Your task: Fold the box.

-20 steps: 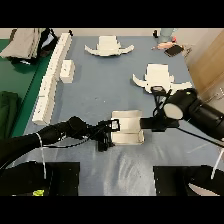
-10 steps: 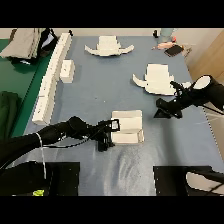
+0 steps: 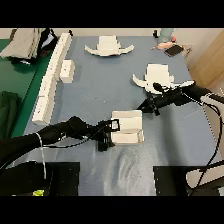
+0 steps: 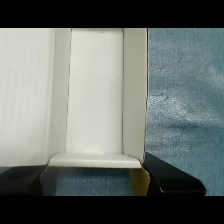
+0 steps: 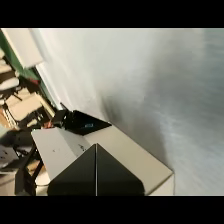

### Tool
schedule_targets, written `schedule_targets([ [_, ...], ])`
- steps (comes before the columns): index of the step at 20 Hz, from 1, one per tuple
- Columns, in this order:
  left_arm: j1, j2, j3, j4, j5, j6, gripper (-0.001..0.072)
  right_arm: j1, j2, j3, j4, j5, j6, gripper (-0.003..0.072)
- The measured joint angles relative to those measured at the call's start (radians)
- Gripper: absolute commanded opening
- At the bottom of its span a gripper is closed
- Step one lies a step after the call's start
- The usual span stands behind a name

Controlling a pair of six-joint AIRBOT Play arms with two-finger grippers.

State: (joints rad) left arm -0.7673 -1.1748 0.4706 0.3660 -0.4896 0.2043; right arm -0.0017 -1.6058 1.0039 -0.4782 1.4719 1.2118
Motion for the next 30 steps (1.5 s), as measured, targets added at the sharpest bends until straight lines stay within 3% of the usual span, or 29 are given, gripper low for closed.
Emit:
schedule_targets([
  [5, 0.000, 0.000, 0.000, 0.000, 0.000, 0.000, 0.0596, 0.110, 0.039, 0.007, -0.016, 0.051, -0.105, 0.0002],
  [11, 0.000, 0.000, 0.000, 0.000, 0.000, 0.000, 0.0596, 0.256, 0.209, -0.026, -0.209, 0.011, -0.162, 0.0002],
  [20, 0.000, 0.000, 0.000, 0.000, 0.000, 0.001, 0.0597, 0.507, 0.495, -0.239, -0.509, -0.308, -0.233, 0.0001],
  [27, 0.000, 0.000, 0.000, 0.000, 0.000, 0.000, 0.0596, 0.656, 0.745, -0.400, -0.618, -0.587, -0.332, 0.0004],
  [28, 0.000, 0.000, 0.000, 0.000, 0.000, 0.000, 0.0596, 0.672, 0.777, -0.418, -0.621, -0.621, -0.359, 0.0042],
  [30, 0.000, 0.000, 0.000, 0.000, 0.000, 0.000, 0.0596, 0.707, 0.840, -0.459, -0.622, -0.679, -0.434, 0.0211],
])
